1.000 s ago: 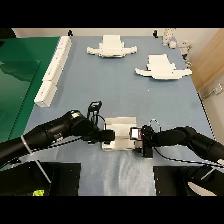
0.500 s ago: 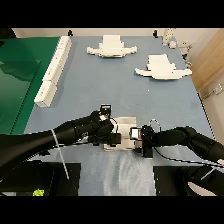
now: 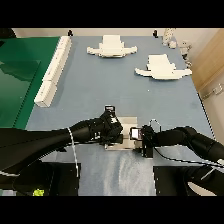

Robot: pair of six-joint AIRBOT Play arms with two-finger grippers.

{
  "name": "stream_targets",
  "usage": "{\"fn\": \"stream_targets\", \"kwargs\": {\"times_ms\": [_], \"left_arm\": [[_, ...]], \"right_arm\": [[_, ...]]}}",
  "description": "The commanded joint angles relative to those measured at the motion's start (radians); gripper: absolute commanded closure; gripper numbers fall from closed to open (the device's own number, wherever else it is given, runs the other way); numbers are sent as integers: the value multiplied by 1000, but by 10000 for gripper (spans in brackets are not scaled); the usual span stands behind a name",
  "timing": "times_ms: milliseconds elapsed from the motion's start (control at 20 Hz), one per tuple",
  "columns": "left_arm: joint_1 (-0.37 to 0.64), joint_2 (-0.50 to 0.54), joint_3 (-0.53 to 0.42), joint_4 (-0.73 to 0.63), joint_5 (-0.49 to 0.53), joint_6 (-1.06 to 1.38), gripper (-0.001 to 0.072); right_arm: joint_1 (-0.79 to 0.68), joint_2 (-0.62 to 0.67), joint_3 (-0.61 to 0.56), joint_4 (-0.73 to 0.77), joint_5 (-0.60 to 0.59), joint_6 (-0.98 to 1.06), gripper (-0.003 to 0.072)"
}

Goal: Fold the box.

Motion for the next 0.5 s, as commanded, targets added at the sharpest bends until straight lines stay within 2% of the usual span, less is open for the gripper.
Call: {"fn": "stream_targets", "kwargs": {"times_ms": [0,250,300,350,400,450], "left_arm": [[-3,-10,5,1,8,-6,693],[-3,-9,5,-3,6,10,690],[-3,-8,5,-12,7,29,646],[-3,-6,5,-17,7,32,352],[-3,-2,5,-18,6,25,211],[-3,0,5,-17,7,24,211]], "right_arm": [[0,0,0,3,2,-1,140],[0,0,0,3,2,-1,140],[0,0,0,3,2,0,140],[0,0,0,3,2,-1,140],[0,0,0,3,2,0,140],[0,0,0,3,2,0,140]]}}
